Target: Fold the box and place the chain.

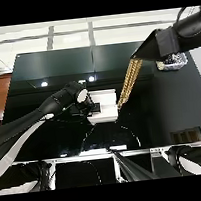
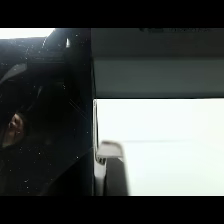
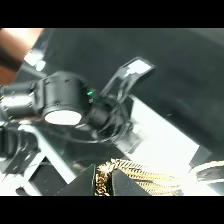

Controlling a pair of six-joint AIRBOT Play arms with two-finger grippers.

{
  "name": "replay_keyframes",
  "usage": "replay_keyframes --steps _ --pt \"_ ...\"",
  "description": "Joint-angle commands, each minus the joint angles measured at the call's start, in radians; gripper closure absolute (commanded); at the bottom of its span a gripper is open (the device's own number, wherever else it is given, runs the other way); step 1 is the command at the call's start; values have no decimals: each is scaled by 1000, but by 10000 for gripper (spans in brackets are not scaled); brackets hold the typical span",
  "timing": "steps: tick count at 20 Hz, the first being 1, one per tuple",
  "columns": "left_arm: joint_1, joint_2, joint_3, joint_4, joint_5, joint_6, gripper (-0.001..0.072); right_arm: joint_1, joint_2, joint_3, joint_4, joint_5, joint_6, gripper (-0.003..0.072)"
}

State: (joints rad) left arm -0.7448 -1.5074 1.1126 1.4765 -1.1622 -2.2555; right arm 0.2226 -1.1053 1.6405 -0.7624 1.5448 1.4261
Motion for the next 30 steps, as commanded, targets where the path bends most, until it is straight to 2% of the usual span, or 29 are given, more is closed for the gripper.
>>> replay_keyframes --steps 1,6,10,13,17,19,24,25,26,27,30 --pt "1 0 0 0 1 0 684 30 -1 -62 55 -21 -24 677" --pt "1 0 0 0 1 0 684 97 -30 -166 103 -151 -59 676" --pt "1 0 0 0 0 0 684 126 -55 -253 48 -188 -65 676" --pt "1 0 0 1 1 0 684 129 -55 -397 6 -259 -65 675" --pt "1 0 0 1 1 0 684 172 -64 -628 -4 -483 -65 673" --pt "1 0 0 0 1 0 684 209 -101 -659 -2 -529 -65 671" --pt "1 0 0 0 1 0 684 234 -160 -659 -18 -539 -65 666" --pt "1 0 0 0 1 0 684 232 -159 -658 -18 -534 -65 580" --pt "1 0 0 0 1 0 684 225 -158 -658 -21 -523 -66 370" --pt "1 0 0 0 1 0 684 204 -149 -658 -25 -495 -81 314" --pt "1 0 0 0 0 0 684 78 -52 -668 -145 -404 -125 312"
